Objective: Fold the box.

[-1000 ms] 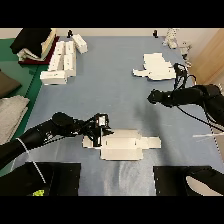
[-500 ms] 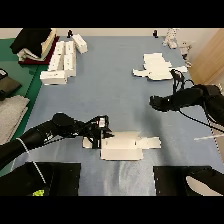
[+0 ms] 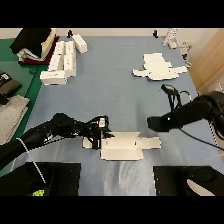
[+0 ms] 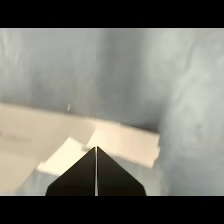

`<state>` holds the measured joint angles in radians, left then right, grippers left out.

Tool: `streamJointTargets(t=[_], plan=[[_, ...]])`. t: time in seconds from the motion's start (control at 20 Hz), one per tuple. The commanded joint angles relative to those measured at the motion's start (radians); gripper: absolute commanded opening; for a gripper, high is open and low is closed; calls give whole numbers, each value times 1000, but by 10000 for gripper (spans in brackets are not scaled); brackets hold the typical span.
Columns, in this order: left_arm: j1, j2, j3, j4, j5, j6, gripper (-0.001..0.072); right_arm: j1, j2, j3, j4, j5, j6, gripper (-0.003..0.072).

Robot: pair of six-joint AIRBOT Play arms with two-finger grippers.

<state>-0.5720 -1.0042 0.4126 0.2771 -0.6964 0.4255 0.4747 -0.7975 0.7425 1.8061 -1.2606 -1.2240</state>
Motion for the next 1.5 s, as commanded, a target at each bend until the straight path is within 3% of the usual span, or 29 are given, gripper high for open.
streamJointTargets(t=[0.0, 0.15, 0.25, 0.3, 0.35, 0.4, 0.45, 0.55, 0.9, 1.1, 1.45], plan=[[0, 0, 1, 0, -2, 0, 13, 240, 130, -80, 0, -82, 154, 0], [0, 0, 1, 0, -3, 0, 13, 551, 220, -186, -36, 5, 218, 0], [0, 0, 1, 0, -2, 0, 13, 764, 251, -249, -145, 107, 155, 5], [0, 0, 1, 0, -2, 0, 13, 842, 247, -267, -229, 138, 127, 126], [0, 0, 1, 0, -2, 0, 13, 901, 232, -276, -337, 152, 114, 479], [0, 0, 1, 0, -2, 0, 13, 935, 206, -277, -454, 153, 113, 672], [0, 0, 1, 0, -2, 0, 13, 950, 177, -277, -543, 154, 111, 702], [0, 0, 1, 0, -3, 0, 13, 953, 109, -276, -602, 162, 70, 704], [0, 0, 1, 0, -3, 0, 14, 954, -89, -276, -571, 315, 19, 703], [0, 0, 1, 0, -3, 0, 14, 954, -99, -271, -619, 327, 38, 702], [0, 0, 1, 0, -3, 0, 13, 954, -42, -237, -627, 247, 95, 693]])
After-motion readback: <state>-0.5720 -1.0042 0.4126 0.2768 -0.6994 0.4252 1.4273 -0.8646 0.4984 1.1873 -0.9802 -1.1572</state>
